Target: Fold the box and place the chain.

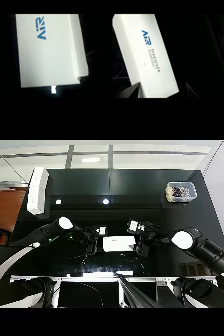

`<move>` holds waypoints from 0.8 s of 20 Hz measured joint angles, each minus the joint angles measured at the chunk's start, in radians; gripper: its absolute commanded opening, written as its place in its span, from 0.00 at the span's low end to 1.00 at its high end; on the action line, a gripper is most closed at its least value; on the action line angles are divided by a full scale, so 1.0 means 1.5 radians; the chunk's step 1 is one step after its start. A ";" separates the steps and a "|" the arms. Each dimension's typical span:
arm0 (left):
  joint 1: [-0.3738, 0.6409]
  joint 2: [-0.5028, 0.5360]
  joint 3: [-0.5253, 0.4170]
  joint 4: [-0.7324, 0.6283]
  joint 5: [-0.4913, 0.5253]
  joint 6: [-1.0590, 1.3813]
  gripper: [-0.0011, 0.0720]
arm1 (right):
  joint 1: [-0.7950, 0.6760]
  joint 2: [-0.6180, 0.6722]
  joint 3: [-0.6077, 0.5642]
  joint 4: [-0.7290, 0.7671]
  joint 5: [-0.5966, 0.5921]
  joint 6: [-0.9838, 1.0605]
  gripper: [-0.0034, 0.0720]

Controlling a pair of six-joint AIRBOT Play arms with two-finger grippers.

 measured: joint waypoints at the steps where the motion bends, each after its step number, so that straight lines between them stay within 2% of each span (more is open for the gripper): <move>1: 0.000 0.000 0.000 0.000 0.000 0.000 0.76 | 0.000 0.000 0.001 -0.001 0.001 0.002 0.97; 6: 0.000 0.000 0.000 0.000 -0.001 0.001 0.76 | 0.000 0.000 0.011 -0.002 0.003 0.002 0.97; 7: 0.000 0.000 0.000 0.000 -0.001 0.001 0.76 | 0.000 0.000 0.012 -0.002 0.003 0.002 0.81; 8: 0.000 0.000 0.000 0.000 -0.001 0.001 0.76 | 0.000 0.000 0.014 -0.002 0.004 0.002 0.76; 14: 0.000 0.000 0.000 0.001 -0.002 0.001 0.76 | 0.000 0.000 0.016 -0.002 0.025 0.001 0.76; 15: 0.000 0.000 0.000 0.001 -0.002 0.002 0.76 | 0.000 0.000 0.016 -0.002 0.029 -0.001 0.72; 16: 0.000 0.000 0.000 0.001 -0.002 0.001 0.76 | 0.000 0.000 0.016 -0.003 0.032 -0.001 0.59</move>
